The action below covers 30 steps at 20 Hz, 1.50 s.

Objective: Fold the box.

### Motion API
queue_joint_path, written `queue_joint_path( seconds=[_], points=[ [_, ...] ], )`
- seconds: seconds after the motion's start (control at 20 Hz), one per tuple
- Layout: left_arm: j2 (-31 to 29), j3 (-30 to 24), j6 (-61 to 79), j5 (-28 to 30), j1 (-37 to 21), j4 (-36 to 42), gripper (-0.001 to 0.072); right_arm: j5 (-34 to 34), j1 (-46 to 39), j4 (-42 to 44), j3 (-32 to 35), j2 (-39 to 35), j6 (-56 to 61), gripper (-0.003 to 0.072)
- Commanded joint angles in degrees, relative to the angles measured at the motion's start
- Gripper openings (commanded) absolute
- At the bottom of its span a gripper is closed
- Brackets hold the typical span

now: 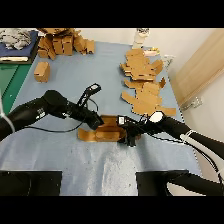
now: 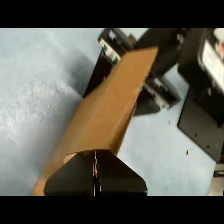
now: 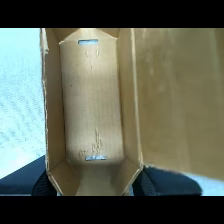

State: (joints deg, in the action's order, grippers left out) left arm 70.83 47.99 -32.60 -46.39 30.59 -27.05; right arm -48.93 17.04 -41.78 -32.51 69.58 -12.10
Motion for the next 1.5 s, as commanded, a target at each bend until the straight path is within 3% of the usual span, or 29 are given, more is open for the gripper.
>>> queue_joint_path(
  seconds=[0.0, 0.3, 0.75, 0.9, 1.05, 1.3, 1.45],
  points=[
    [6.7, 4.4, 0.2, 1.5, -0.9, 3.5, 0.0010, 0.3, 0.0, 0.0, 0.0, 0.0, 0.0, 0.0593],
    [17.4, 5.8, -9.9, -2.3, -2.3, -4.0, 0.0010, 0.3, 0.0, 0.0, 0.0, 0.0, 0.0, 0.0592],
    [17.5, 9.2, -5.2, -3.2, -2.5, -3.4, 0.0010, 0.7, 0.0, 0.0, 0.0, 0.0, 0.0, 0.0592],
    [13.0, 10.1, 2.0, -3.3, -4.7, -3.9, 0.0009, 1.0, 0.0, 0.0, 0.0, 0.0, 0.0, 0.0593],
    [4.5, 8.2, 8.1, -3.8, -7.2, -11.0, 0.0005, 1.0, 0.0, 0.0, 0.0, 0.0, 0.0, 0.0592],
    [-10.6, -5.6, 12.9, 0.5, -2.7, -27.1, 0.0011, 1.4, 0.0, 0.0, 0.0, 0.0, 0.0, 0.0592],
    [-11.8, -11.4, 21.3, 1.0, 1.6, -27.9, 0.0015, 1.4, 0.0, 0.0, 0.0, 0.0, 0.0, 0.0593]
  ],
)
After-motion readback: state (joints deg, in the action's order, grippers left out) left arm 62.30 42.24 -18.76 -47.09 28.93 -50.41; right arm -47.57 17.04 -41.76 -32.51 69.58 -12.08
